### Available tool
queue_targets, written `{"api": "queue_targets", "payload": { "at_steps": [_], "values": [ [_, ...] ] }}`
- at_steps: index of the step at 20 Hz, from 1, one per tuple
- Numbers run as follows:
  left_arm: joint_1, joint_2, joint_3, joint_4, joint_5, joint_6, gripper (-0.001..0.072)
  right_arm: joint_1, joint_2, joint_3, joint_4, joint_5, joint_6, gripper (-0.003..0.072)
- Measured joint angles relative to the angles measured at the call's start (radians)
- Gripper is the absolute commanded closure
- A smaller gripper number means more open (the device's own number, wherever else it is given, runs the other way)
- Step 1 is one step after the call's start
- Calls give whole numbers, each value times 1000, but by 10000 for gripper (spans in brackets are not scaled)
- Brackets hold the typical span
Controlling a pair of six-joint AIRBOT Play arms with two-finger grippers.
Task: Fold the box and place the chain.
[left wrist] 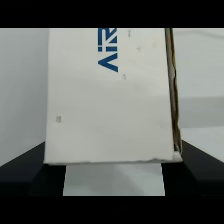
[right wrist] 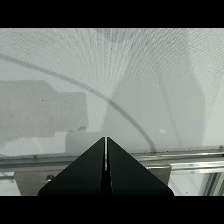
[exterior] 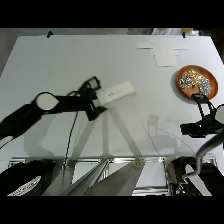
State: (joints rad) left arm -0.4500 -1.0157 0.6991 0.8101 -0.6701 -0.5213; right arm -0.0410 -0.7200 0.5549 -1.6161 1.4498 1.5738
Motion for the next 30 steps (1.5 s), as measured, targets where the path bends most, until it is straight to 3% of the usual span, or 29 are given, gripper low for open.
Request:
{"api": "queue_targets", "payload": {
  "at_steps": [4,6,13,14,16,20,21,23,30],
  "values": [
    [215,161,0,372,-92,-456,694,0,0,0,0,0,0,667],
    [327,191,-6,488,-151,-599,628,0,0,0,0,0,0,667],
    [600,139,-63,620,-271,-763,616,0,0,0,0,0,0,667],
    [620,121,-74,626,-278,-769,558,0,0,0,0,1,0,667],
    [644,89,-98,632,-294,-778,359,0,0,0,0,0,0,667],
    [662,46,-121,639,-304,-784,349,0,0,0,0,1,0,667],
    [664,40,-123,640,-307,-785,269,0,0,0,0,1,0,667],
    [667,34,-127,649,-319,-788,20,0,0,0,0,1,0,667],
    [668,83,-129,655,-338,-789,19,0,0,0,0,1,0,667]
  ]
}}
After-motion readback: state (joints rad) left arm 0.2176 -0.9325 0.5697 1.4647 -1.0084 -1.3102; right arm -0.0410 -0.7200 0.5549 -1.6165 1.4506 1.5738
